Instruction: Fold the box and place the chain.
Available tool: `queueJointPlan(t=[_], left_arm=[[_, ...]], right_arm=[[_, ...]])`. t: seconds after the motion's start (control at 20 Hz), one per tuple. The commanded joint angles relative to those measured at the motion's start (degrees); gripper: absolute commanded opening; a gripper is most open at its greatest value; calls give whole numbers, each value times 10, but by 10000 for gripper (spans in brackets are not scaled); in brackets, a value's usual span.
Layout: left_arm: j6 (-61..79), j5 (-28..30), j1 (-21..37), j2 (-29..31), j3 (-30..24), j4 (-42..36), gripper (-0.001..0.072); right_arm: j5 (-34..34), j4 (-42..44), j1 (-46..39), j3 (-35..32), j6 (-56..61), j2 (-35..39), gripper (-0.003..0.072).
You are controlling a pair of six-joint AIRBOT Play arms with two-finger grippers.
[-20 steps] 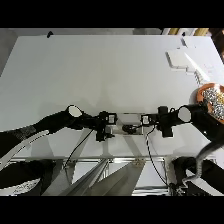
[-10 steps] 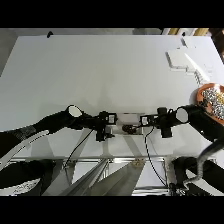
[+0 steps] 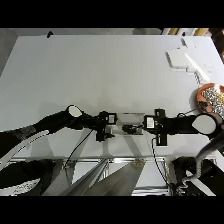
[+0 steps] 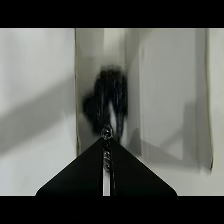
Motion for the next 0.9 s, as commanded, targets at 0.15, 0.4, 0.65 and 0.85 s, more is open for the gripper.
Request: queueJointPlan(t=[0.15, 0.4, 0.65, 0.85], left_arm=[[0, 0, 0, 0, 0, 0, 271], [0, 0, 0, 0, 0, 0, 272], [0, 0, 0, 0, 0, 0, 271], [0, 0, 0, 0, 0, 0, 272]], right_arm=[[-183, 85, 165, 0, 3, -14, 15], [-270, 71, 185, 0, 62, -95, 20], [-165, -14, 161, 55, 94, -102, 236], [38, -150, 62, 130, 142, -89, 210]])
